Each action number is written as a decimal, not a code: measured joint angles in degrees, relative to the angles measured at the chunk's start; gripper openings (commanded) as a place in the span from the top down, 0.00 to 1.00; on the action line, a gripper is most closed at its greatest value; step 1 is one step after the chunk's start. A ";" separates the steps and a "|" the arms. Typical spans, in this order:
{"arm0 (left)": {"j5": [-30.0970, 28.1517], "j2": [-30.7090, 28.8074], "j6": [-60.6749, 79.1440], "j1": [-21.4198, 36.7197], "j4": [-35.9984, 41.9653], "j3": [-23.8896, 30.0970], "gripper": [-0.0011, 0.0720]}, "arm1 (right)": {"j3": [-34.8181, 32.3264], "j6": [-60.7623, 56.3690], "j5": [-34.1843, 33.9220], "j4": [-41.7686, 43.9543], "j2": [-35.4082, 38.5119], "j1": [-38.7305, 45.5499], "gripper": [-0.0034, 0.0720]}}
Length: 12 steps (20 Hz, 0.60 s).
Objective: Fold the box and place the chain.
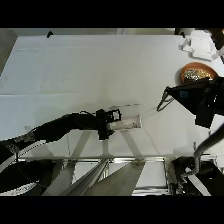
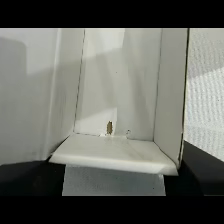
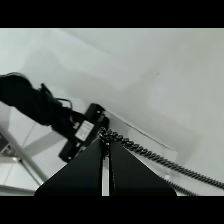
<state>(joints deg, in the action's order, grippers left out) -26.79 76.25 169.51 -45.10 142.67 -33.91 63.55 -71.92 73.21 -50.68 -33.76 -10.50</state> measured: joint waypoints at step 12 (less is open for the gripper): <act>0.00 0.00 0.00 0.00 0.00 0.00 0.53 | 0.00 0.13 -11.96 4.48 -0.57 -10.67 0.94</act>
<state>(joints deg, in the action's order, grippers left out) -26.79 76.25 169.51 -45.10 142.67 -33.91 63.55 -71.79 61.25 -46.19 -34.33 -21.17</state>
